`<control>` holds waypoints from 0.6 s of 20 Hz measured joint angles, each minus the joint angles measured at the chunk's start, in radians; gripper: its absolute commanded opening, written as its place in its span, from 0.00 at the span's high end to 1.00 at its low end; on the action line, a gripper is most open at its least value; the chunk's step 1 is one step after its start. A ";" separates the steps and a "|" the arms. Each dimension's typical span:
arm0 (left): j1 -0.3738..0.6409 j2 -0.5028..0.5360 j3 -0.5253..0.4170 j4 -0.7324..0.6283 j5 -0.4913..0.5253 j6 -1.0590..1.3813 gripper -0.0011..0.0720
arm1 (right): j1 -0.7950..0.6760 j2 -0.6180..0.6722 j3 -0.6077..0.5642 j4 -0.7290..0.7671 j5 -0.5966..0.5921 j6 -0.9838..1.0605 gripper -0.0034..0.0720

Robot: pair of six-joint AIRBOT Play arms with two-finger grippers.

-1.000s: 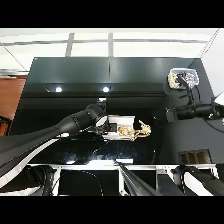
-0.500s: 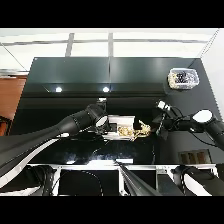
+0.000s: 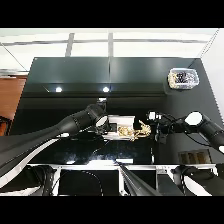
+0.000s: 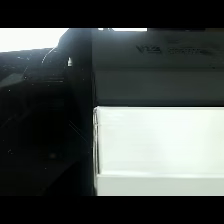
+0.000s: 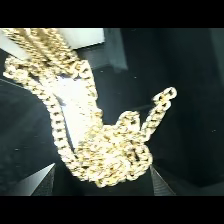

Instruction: Fold the box and place the chain.

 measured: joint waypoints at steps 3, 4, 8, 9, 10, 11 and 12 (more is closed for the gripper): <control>0.000 0.000 0.000 0.000 0.000 0.000 0.94 | 0.014 -0.011 0.000 -0.006 -0.030 -0.014 0.00; 0.000 0.000 0.000 0.000 0.000 0.000 0.94 | 0.018 -0.016 -0.001 -0.007 -0.034 -0.016 0.00; 0.000 0.000 0.000 0.000 0.000 0.000 0.94 | 0.022 -0.029 -0.001 -0.009 -0.040 -0.021 0.00; 0.000 0.000 0.000 0.000 0.000 0.000 0.94 | 0.023 -0.032 0.000 -0.008 -0.040 -0.022 0.00; 0.000 0.000 0.000 0.000 0.000 0.000 0.94 | 0.023 -0.037 0.000 -0.006 -0.040 -0.023 0.00; 0.000 0.000 0.000 0.000 0.000 0.000 0.94 | 0.024 -0.041 0.000 -0.005 -0.036 -0.024 0.00; 0.000 0.000 0.000 0.000 0.000 0.000 0.94 | 0.025 -0.045 0.000 0.000 -0.034 -0.025 0.00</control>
